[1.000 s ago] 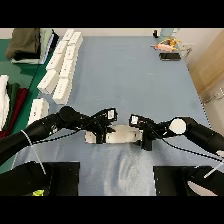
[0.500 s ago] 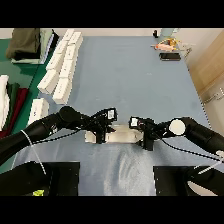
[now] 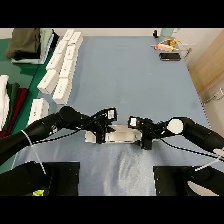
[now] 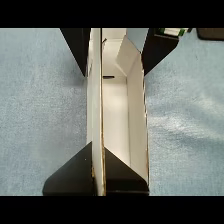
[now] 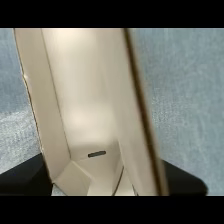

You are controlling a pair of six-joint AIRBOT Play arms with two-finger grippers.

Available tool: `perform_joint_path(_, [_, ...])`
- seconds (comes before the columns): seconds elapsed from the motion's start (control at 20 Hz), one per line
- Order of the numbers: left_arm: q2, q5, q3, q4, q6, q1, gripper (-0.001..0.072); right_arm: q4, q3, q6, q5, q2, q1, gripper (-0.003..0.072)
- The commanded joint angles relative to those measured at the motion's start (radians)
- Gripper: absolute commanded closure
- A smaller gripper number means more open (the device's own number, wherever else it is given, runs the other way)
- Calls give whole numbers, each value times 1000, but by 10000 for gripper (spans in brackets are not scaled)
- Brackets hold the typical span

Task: Fold the box.

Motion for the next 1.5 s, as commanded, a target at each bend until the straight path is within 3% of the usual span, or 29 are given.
perform_joint_path(0.0, [0, -1, 0, 0, 0, 0, 695, -3, -2, -8, 2, -8, -1, 32])
perform_joint_path(0.05, [0, -1, 0, 0, 0, 0, 695, -8, -7, -8, 0, -8, -1, 46])
perform_joint_path(0.1, [0, 0, 0, 0, 0, 0, 694, -8, -13, -8, 0, -8, -1, 109])
perform_joint_path(0.25, [0, 0, 0, 0, 0, 0, 694, -9, -21, -10, -9, -13, -1, 124])
perform_joint_path(0.3, [0, 0, 0, 0, 0, 0, 694, -9, -21, -12, -9, -19, -1, 177])
perform_joint_path(0.4, [0, -1, 0, 0, 0, 0, 695, -7, -21, -18, -11, -29, -1, 160])
perform_joint_path(0.5, [0, -1, 0, 0, 0, 0, 695, -8, -21, -18, -10, -28, -1, 50])
perform_joint_path(0.55, [0, 0, 0, 0, 0, 0, 694, -8, -21, -19, -10, -26, -1, 39])
perform_joint_path(1.45, [0, -1, 0, 0, 0, 0, 694, 80, -21, -53, -10, 13, -1, 30])
